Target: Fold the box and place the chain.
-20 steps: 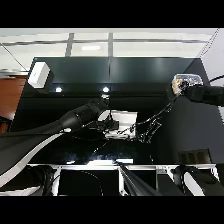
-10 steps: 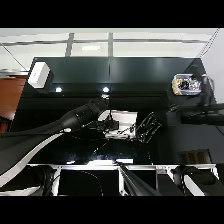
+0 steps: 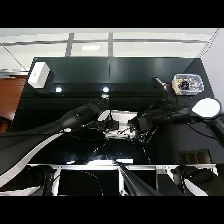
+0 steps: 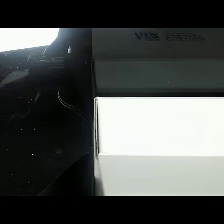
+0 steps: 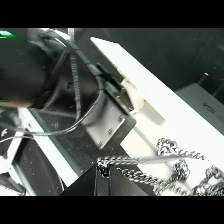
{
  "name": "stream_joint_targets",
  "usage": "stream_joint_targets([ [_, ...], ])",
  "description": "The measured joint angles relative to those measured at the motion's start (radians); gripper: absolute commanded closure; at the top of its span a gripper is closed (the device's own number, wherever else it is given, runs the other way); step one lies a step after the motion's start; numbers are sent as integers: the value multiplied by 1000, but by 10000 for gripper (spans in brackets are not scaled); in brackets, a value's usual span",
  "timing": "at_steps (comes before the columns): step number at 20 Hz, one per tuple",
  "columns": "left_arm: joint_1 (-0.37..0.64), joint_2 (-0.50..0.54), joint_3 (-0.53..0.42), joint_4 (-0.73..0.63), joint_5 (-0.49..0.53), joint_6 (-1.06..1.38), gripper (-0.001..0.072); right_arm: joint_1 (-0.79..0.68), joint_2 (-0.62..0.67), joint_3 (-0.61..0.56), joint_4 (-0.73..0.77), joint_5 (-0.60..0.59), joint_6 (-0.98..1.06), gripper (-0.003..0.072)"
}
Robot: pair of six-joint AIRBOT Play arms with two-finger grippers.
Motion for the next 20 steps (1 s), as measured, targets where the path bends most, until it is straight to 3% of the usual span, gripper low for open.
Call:
stream_joint_targets([
  [1,0,0,0,0,0,0,679,6,-14,0,-3,-10,-3,626],
  [2,0,0,0,0,0,0,680,7,-25,-1,-5,-16,-4,441],
  [3,0,0,0,0,0,0,679,3,-31,-1,-9,-22,-7,354],
  [7,0,0,0,0,0,0,680,-103,-42,1,-18,33,-27,352],
  [12,0,0,0,0,0,0,679,-411,-6,-20,-59,210,-185,351],
  [13,0,0,0,0,0,0,680,-467,-1,-45,-63,226,-230,305],
  [14,0,0,0,0,0,0,679,-502,2,-77,-55,234,-280,7],
  [17,0,0,0,0,0,0,680,-517,8,-189,-4,167,-495,-25],
  [20,0,0,0,0,-1,0,679,-418,9,-277,-16,34,-750,-24],
])
